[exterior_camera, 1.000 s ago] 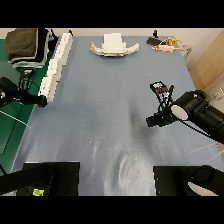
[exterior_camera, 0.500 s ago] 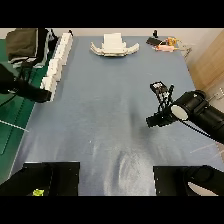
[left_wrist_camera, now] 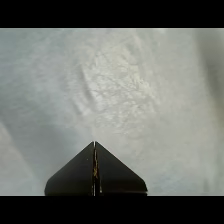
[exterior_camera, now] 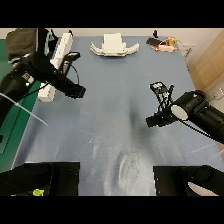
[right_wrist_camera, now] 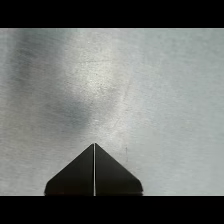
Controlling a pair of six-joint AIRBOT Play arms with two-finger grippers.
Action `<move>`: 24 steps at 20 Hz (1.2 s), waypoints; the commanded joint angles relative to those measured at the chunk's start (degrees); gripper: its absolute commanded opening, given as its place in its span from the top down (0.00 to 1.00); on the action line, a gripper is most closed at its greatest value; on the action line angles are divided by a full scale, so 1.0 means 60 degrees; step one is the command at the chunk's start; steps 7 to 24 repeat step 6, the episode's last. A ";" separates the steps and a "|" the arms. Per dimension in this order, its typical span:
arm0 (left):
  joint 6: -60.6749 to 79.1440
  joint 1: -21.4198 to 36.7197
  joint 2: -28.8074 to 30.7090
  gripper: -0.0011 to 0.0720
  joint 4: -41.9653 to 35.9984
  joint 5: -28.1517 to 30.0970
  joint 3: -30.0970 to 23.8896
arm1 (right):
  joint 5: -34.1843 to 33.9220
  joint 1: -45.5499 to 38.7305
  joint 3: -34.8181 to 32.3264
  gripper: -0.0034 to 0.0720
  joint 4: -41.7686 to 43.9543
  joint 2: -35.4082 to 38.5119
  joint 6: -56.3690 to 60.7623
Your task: Fold the box.
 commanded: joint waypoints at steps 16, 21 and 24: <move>-0.0138 -0.0780 -0.0488 0.97 -0.0346 0.0084 0.0076 | 0.0004 0.0007 0.0007 0.95 -0.0007 -0.0004 0.0000; -0.0138 -0.0780 -0.0488 0.97 -0.0346 0.0084 0.0076 | 0.0004 0.0007 0.0007 0.95 -0.0007 -0.0004 0.0000; -0.0138 -0.0780 -0.0488 0.97 -0.0346 0.0084 0.0076 | 0.0004 0.0007 0.0007 0.95 -0.0007 -0.0004 0.0000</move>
